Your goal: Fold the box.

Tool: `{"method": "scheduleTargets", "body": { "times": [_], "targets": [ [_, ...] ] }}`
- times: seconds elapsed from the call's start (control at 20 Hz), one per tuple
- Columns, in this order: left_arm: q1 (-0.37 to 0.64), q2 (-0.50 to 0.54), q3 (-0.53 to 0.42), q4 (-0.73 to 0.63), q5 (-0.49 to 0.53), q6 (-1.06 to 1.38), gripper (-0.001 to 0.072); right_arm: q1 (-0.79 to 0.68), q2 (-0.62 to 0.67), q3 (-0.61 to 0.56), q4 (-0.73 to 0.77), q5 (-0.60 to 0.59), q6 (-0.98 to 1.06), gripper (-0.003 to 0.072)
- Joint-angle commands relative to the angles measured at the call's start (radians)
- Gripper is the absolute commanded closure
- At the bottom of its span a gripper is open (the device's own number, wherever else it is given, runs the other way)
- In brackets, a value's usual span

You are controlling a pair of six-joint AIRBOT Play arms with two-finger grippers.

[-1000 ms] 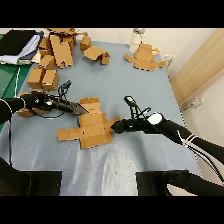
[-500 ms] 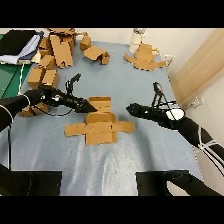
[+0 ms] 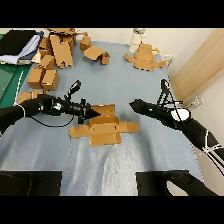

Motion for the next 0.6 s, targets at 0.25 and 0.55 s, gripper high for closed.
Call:
{"method": "scheduleTargets", "body": {
  "times": [0.25, 0.55],
  "targets": [
    [-0.077, 0.074, -0.045, 0.101, 0.201, 0.049, 0.0698, 0.001, -0.002, 0.0, 0.0, -0.001, 0.003, 0.0597],
    [-0.122, 0.103, -0.054, 0.088, 0.272, 0.119, 0.0698, 0.002, -0.002, 0.0, 0.0, 0.007, 0.003, 0.0597]
  ]
}}
